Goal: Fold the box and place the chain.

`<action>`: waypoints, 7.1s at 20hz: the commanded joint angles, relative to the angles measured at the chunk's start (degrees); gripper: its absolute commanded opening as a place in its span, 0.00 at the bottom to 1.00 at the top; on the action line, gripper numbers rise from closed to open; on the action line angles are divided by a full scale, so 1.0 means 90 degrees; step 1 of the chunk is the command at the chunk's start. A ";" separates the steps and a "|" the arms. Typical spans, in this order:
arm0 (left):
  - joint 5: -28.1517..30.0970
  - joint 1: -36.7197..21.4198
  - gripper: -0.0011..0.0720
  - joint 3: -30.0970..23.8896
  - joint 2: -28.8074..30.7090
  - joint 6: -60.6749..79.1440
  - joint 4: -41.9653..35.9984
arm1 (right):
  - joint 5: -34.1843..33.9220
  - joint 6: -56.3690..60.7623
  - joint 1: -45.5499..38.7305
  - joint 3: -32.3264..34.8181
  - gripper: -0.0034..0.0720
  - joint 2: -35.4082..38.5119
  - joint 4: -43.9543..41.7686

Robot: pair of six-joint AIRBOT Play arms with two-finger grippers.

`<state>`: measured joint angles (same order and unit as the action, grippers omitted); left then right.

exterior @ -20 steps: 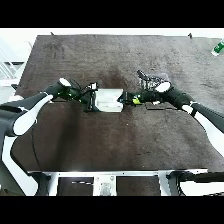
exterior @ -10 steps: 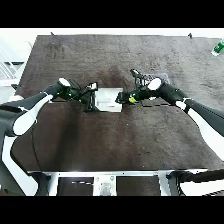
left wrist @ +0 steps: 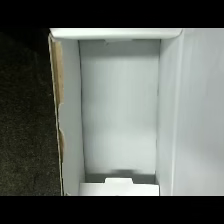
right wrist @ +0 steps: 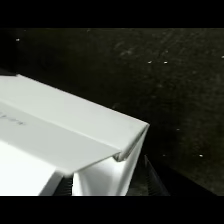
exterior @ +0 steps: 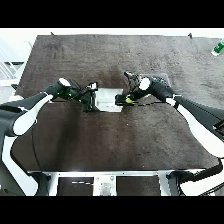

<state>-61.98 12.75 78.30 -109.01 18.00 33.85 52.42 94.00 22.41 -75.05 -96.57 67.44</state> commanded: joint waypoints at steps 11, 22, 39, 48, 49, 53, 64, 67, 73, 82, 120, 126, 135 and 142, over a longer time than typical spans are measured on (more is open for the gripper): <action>0.0000 0.0000 0.65 0.0002 0.0000 0.0000 0.0000 | 0.0826 0.2657 0.0639 -0.0780 0.70 -0.0053 0.2042; 0.0000 0.0000 0.65 0.0002 0.0000 0.0000 0.0000 | 0.1175 0.3160 0.0675 -0.1401 0.61 -0.0648 0.2256; -0.0002 0.0000 0.65 0.0002 0.0000 -0.0002 0.0000 | 0.1494 0.4014 0.0862 -0.1401 0.25 -0.0656 0.2579; -0.0002 0.0000 0.65 0.0002 0.0000 -0.0002 0.0000 | 0.1180 0.4036 0.0911 -0.1401 0.06 -0.0656 0.2572; -0.0002 0.0000 0.65 0.0002 0.0000 -0.0002 0.0000 | 0.1180 0.4036 0.0911 -0.1401 0.06 -0.0656 0.2582; -0.0002 0.0000 0.65 0.0002 0.0000 -0.0002 0.0000 | 0.1180 0.4034 0.0908 -0.1401 0.43 -0.0653 0.2582; 0.0000 0.0000 0.65 0.0002 0.0000 -0.0002 0.0000 | 0.1637 0.3011 0.0911 -0.1399 0.73 0.0211 0.2482; 0.0000 0.0000 0.65 0.0002 0.0000 -0.0002 0.0002 | 0.1668 0.2455 0.0911 -0.1399 0.73 0.0916 0.2395; 0.0000 0.0000 0.65 0.0002 0.0000 -0.0002 0.0002 | 0.1659 0.1984 0.0733 -0.1394 0.73 0.2161 0.3929; 0.0000 0.0000 0.65 0.0002 0.0000 0.0000 0.0002 | -0.0476 0.1018 -0.1292 -0.0160 0.58 0.2035 0.3157; 0.0000 0.0000 0.65 0.0002 0.0000 0.0000 0.0002 | -0.1311 -0.0002 -0.1841 -0.0274 0.06 0.1940 0.1576; 0.0000 0.0000 0.65 0.0002 0.0000 0.0000 0.0002 | -0.1353 -0.0340 -0.1336 -0.0277 0.06 0.3650 0.1576; 0.0000 0.0000 0.65 0.0002 0.0000 0.0000 0.0002 | -0.1501 -0.0527 -0.0461 -0.0274 0.06 0.4981 0.1581; 0.0000 0.0000 0.65 0.0002 0.0000 0.0000 0.0002 | -0.1154 -0.0525 0.0529 -0.0168 0.06 0.4908 0.1574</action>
<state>-61.98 12.73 78.28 -109.01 17.98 33.87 41.23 89.36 23.53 -77.10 -52.29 81.65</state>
